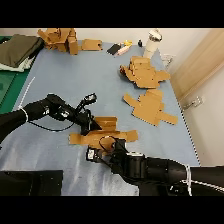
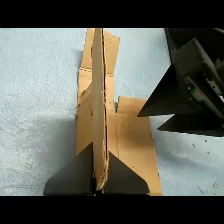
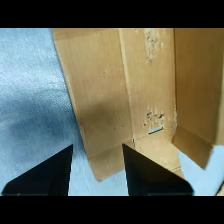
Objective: Fold the box.
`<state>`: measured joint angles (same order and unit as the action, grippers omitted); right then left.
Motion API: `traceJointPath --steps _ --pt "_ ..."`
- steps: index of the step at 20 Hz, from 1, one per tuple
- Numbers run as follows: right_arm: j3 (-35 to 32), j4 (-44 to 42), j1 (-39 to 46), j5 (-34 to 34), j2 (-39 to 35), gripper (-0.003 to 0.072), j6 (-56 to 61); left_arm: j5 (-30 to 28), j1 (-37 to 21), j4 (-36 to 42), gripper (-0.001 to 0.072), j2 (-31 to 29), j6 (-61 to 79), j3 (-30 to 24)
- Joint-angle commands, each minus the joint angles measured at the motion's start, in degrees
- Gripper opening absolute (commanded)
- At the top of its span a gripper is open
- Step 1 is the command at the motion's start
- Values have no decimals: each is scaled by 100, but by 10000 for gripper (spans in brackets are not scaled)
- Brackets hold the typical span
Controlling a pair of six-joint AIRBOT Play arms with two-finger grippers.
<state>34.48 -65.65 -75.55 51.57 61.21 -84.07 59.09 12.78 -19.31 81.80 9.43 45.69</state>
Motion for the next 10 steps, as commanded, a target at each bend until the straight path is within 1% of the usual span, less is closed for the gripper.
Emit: traceJointPath --steps 1,7,10 --pt "-4 195 -11 -122 173 463 -59 0 2 -2 14 4 2 -4" --pt "-2 870 -11 -118 214 462 286 -2 2 -2 14 4 2 -4" --pt "90 911 -11 -68 179 461 557 -2 2 -2 14 4 2 -4"
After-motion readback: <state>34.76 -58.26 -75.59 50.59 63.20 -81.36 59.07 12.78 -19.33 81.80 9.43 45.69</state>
